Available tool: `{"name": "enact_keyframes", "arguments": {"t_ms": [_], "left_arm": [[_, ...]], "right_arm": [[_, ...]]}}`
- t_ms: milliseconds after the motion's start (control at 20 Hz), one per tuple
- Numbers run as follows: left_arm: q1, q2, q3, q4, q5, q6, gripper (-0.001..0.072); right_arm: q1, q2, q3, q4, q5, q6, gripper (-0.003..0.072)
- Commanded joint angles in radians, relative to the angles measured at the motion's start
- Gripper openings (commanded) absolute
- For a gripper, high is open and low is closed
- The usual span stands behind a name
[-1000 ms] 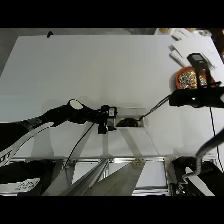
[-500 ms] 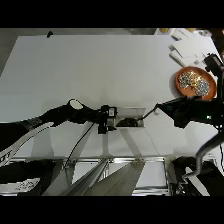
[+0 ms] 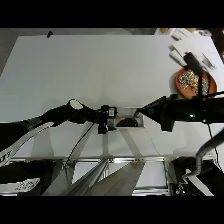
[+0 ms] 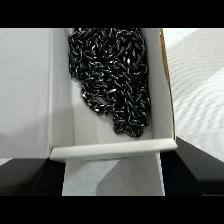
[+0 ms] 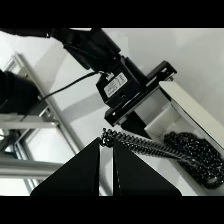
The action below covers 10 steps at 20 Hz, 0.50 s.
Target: Fold the box and place the chain.
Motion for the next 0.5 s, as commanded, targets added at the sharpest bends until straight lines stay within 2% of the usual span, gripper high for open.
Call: {"name": "enact_keyframes", "arguments": {"t_ms": [0,250,450], "left_arm": [[0.000,0.000,-0.001,0.000,0.000,0.000,0.0009],[0.000,0.000,-0.001,0.000,0.000,0.000,0.0009],[0.000,0.000,-0.001,0.000,0.000,0.000,0.0009]], "right_arm": [[0.076,-0.108,0.000,-0.036,-0.059,-0.027,0.0018],[0.143,-0.224,0.000,-0.128,-0.072,-0.026,0.0019],[0.145,-0.239,0.000,-0.205,-0.115,-0.012,0.0020]]}}
